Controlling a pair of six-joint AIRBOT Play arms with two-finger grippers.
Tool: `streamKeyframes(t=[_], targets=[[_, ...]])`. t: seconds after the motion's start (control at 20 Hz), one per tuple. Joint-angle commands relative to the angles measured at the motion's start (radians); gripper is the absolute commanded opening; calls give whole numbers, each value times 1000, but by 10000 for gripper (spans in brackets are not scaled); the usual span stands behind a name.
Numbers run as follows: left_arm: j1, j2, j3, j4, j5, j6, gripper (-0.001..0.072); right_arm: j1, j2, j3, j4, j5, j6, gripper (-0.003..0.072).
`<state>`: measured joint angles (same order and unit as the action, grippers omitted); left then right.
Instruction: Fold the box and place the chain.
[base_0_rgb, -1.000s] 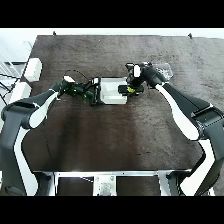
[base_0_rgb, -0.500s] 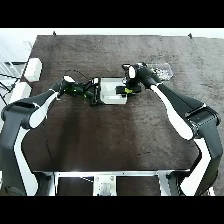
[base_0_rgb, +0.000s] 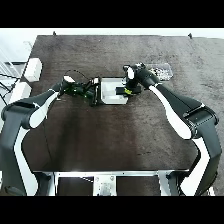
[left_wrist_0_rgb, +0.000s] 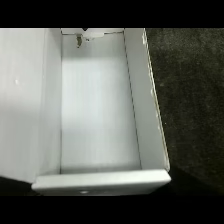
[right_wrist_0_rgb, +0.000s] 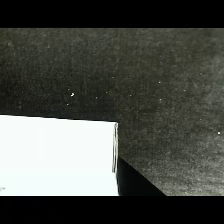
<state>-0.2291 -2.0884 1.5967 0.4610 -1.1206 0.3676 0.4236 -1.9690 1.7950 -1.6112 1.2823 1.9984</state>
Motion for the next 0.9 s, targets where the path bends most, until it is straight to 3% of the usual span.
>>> streamKeyframes(t=[0.0,0.1,0.15,0.3,0.35,0.5,0.6,0.85], targets=[[1,0,0,2,2,3,419,2,-2,1,-8,-14,3,20],[1,0,0,2,2,3,419,2,-2,1,-8,-14,3,28],[1,0,0,2,2,3,419,2,-1,1,-8,-14,3,140],[1,0,0,2,2,3,419,2,-1,26,-5,-6,3,224],[1,0,0,2,2,3,419,2,1,39,-5,1,2,284],[1,0,0,2,2,3,419,1,7,74,-5,43,-2,303],[1,0,0,2,2,3,419,1,7,89,0,89,-6,441],[1,0,0,2,2,3,419,2,50,125,43,141,-115,438]])
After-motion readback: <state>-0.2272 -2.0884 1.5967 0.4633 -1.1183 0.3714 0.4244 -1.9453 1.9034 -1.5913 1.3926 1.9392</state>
